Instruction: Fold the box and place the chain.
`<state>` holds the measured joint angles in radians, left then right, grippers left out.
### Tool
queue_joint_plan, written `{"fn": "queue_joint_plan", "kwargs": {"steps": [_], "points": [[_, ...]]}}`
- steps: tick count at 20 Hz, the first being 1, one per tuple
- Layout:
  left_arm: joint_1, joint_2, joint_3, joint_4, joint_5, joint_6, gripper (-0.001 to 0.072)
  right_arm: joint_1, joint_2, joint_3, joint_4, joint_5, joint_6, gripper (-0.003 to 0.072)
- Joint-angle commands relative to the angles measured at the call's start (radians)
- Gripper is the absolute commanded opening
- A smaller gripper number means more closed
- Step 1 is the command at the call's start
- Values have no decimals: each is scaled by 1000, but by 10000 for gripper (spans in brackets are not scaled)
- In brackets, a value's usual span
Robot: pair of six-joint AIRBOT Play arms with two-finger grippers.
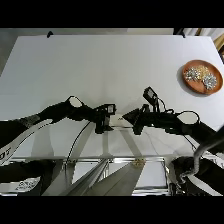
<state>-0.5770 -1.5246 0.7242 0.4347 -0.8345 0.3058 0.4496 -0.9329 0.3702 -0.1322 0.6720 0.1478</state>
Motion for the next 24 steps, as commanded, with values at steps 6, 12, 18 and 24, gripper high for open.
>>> {"fn": "queue_joint_plan", "kwargs": {"steps": [6,12,18,24], "points": [[0,1,0,0,0,0,394,77,-109,-40,50,-11,-98,18],[0,1,0,0,0,0,394,81,-142,-40,-3,-3,-97,18],[0,1,0,0,0,0,394,81,-142,-65,-3,-20,-97,18],[0,1,0,0,0,0,394,81,-107,-66,-3,-39,-106,18]]}}
